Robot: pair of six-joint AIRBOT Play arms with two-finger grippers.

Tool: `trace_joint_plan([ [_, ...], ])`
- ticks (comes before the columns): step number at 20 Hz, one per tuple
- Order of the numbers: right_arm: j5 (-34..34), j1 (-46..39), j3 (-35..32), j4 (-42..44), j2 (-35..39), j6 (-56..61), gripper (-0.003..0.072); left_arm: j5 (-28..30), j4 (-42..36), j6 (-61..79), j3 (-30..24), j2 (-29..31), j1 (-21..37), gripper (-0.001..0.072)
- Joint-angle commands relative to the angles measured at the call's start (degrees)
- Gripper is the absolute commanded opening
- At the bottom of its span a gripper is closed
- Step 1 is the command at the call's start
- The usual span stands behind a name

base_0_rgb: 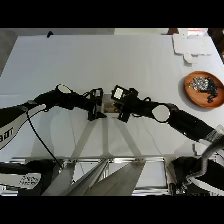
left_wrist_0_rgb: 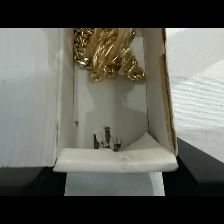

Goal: Fold the box and place the chain.

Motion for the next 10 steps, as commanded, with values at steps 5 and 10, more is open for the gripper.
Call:
trace_joint_plan([
  [5,3.1,0.5,0.0,-6.8,10.3,4.0,0.0363,0.0,0.0,0.0,0.0,0.0,0.0,0.0158],
  [10,22.0,-13.0,0.0,-9.4,22.9,9.3,0.0362,0.0,0.0,0.0,0.0,0.0,0.0,0.0158],
])
